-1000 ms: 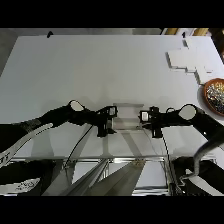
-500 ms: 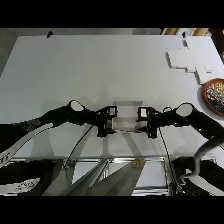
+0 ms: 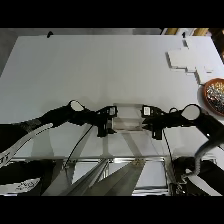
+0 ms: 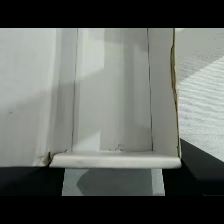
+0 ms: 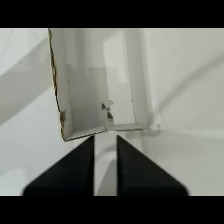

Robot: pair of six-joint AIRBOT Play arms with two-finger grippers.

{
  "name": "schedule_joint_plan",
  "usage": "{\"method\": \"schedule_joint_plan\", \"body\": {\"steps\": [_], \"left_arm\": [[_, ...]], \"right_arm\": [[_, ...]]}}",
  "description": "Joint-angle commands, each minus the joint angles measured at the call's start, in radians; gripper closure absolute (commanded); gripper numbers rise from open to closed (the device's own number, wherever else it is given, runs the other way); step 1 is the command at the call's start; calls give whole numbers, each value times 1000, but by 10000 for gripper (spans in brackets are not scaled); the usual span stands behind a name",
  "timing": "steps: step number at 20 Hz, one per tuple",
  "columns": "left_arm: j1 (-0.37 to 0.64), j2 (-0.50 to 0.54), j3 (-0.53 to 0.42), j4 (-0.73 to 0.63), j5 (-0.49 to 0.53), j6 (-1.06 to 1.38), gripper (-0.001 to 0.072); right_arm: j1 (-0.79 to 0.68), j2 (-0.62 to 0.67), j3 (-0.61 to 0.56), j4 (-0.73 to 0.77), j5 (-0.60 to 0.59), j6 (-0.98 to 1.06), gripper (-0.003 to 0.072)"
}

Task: Fold the box and place the chain.

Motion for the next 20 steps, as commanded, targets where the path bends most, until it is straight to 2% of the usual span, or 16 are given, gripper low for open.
{"method": "schedule_joint_plan", "body": {"steps": [1,4,11,15,17,20], "left_arm": [[1,1,0,1,0,2,504],[1,1,0,1,0,2,504],[1,1,0,1,0,2,504],[1,1,0,1,0,2,504],[1,1,0,1,0,2,504],[1,1,0,0,0,2,504]], "right_arm": [[-25,117,0,-96,11,257,669],[-58,173,11,-94,-3,347,669],[-209,183,56,-97,-28,555,668],[-247,182,56,-202,-2,620,668],[-247,179,51,-207,15,624,669],[-288,160,51,-278,37,749,669]]}}
